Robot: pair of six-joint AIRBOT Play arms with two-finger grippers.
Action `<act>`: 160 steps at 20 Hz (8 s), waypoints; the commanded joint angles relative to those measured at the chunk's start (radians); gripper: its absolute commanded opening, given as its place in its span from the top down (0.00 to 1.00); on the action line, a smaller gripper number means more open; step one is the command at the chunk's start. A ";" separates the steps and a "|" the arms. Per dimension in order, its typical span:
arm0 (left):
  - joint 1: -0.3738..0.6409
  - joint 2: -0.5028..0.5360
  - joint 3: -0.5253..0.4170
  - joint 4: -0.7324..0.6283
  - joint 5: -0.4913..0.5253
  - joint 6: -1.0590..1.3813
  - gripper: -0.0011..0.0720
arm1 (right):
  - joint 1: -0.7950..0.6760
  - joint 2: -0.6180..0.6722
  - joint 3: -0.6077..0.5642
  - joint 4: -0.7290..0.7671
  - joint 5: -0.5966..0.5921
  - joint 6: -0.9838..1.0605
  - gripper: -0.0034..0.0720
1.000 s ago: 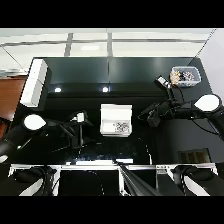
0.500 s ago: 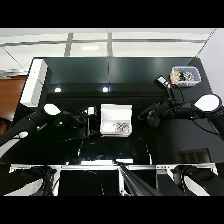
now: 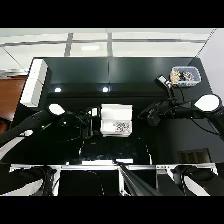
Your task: Fold the box and place the chain.
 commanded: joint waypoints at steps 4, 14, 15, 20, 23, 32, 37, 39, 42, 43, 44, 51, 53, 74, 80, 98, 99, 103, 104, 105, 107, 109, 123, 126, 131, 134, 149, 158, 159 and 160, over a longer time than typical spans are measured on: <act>-0.008 -0.005 0.005 -0.016 0.016 0.006 0.01 | 0.000 0.000 0.001 0.001 -0.004 0.000 0.47; -0.045 -0.004 0.005 -0.016 0.038 0.035 0.37 | 0.000 -0.003 -0.003 0.016 -0.119 0.044 0.45; -0.045 -0.004 0.005 -0.015 0.039 0.035 0.51 | 0.000 -0.007 -0.003 0.018 -0.198 0.126 0.16; -0.045 -0.004 0.005 -0.019 0.050 0.031 0.51 | 0.000 -0.098 0.013 0.285 -0.518 0.172 0.02; -0.045 -0.004 0.005 -0.020 0.052 0.029 0.51 | 0.030 -0.226 0.056 0.298 -0.446 0.184 0.02; -0.045 -0.004 0.005 -0.020 0.052 0.029 0.51 | 0.075 -0.273 0.203 0.109 0.058 -0.331 0.03; -0.045 -0.004 0.005 -0.019 0.051 0.029 0.51 | 0.134 -0.274 0.202 -0.094 0.119 -0.332 0.03; -0.045 -0.004 0.005 -0.019 0.052 0.029 0.51 | 0.175 -0.274 0.200 -0.098 0.111 -0.336 0.03; -0.045 -0.004 0.005 -0.019 0.052 0.029 0.51 | 0.219 -0.277 0.200 -0.114 0.105 -0.399 0.03; -0.045 -0.004 0.005 -0.019 0.052 0.029 0.51 | 0.220 -0.277 0.201 -0.109 0.108 -0.406 0.03; -0.045 -0.004 0.005 -0.019 0.052 0.029 0.51 | 0.220 -0.277 0.200 -0.097 0.115 -0.406 0.03; -0.045 -0.004 0.005 -0.019 0.052 0.030 0.51 | 0.244 -0.280 0.200 -0.103 0.117 -0.406 0.03; -0.045 -0.004 0.005 -0.019 0.052 0.029 0.51 | 0.253 -0.280 0.200 -0.107 0.117 -0.406 0.03; -0.045 -0.004 0.005 -0.019 0.051 0.030 0.51 | 0.330 -0.293 0.201 -0.157 0.126 -0.365 0.03; -0.045 -0.004 0.005 -0.019 0.051 0.030 0.51 | 0.378 -0.293 0.201 -0.185 -0.026 -0.492 0.03; -0.045 -0.004 0.005 -0.019 0.051 0.029 0.51 | 0.248 -0.175 -0.009 0.156 -0.153 -0.654 0.03; -0.045 -0.004 0.005 -0.019 0.051 0.029 0.51 | 0.248 -0.180 -0.013 0.148 -0.148 -0.672 0.03; -0.045 -0.004 0.005 -0.019 0.051 0.029 0.51 | 0.248 -0.183 -0.013 0.111 -0.121 -0.743 0.03; -0.045 -0.004 0.005 -0.019 0.051 0.030 0.51 | 0.250 -0.183 -0.012 0.113 -0.108 -0.752 0.03; -0.045 -0.004 0.005 -0.019 0.051 0.029 0.51 | 0.260 -0.183 -0.012 0.105 -0.105 -0.755 0.03; -0.045 -0.004 0.005 -0.019 0.051 0.030 0.51 | 0.289 -0.183 -0.012 0.103 -0.106 -0.755 0.03; -0.045 -0.004 0.005 -0.019 0.051 0.030 0.51 | 0.315 -0.183 -0.012 0.080 -0.110 -0.752 0.03; -0.045 -0.004 0.005 -0.019 0.051 0.030 0.51 | 0.318 -0.182 0.015 -0.021 -0.208 -0.605 0.03; -0.045 -0.004 0.005 -0.019 0.051 0.030 0.51 | 0.318 -0.182 0.026 -0.022 -0.233 -0.587 0.03; -0.045 -0.004 0.005 -0.019 0.051 0.030 0.51 | 0.318 -0.182 0.027 -0.019 -0.234 -0.545 0.40; -0.045 -0.004 0.005 -0.019 0.051 0.030 0.51 | 0.318 -0.182 0.027 -0.018 -0.194 -0.539 0.48; -0.045 -0.004 0.005 -0.019 0.051 0.030 0.51 | 0.320 -0.192 0.022 -0.019 -0.156 -0.513 0.54; -0.045 -0.004 0.005 -0.019 0.051 0.029 0.51 | 0.320 -0.192 0.018 -0.019 -0.152 -0.497 0.54; -0.045 -0.004 0.005 -0.019 0.051 0.030 0.51 | 0.320 -0.192 0.018 -0.019 -0.153 -0.496 0.46; -0.045 -0.004 0.005 -0.019 0.051 0.030 0.51 | 0.320 -0.192 0.018 -0.019 -0.153 -0.495 0.46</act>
